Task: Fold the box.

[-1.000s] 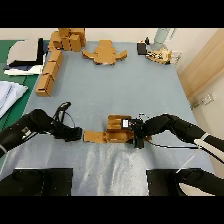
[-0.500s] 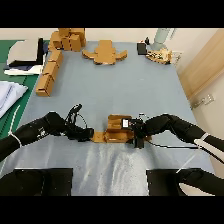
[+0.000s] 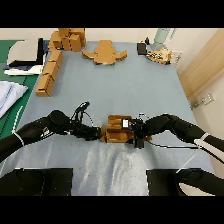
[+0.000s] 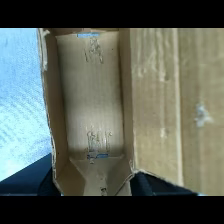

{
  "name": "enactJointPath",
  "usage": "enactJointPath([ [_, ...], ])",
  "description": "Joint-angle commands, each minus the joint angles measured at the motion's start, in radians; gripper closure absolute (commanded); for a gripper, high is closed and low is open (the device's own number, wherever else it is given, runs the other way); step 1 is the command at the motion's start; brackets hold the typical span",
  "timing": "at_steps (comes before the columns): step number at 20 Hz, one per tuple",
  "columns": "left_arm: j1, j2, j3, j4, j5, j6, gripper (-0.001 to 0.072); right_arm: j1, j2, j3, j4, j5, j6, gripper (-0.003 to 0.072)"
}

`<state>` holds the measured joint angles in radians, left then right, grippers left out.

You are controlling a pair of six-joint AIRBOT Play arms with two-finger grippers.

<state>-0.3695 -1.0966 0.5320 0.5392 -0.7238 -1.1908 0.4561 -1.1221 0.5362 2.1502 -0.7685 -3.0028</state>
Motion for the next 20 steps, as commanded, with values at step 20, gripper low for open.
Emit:
enactJointPath([
  [20,-0.012,-0.002,0.083,-0.031,0.025,-0.032,0.0221,0.000,0.000,0.000,0.000,0.000,0.000,0.0188],
])
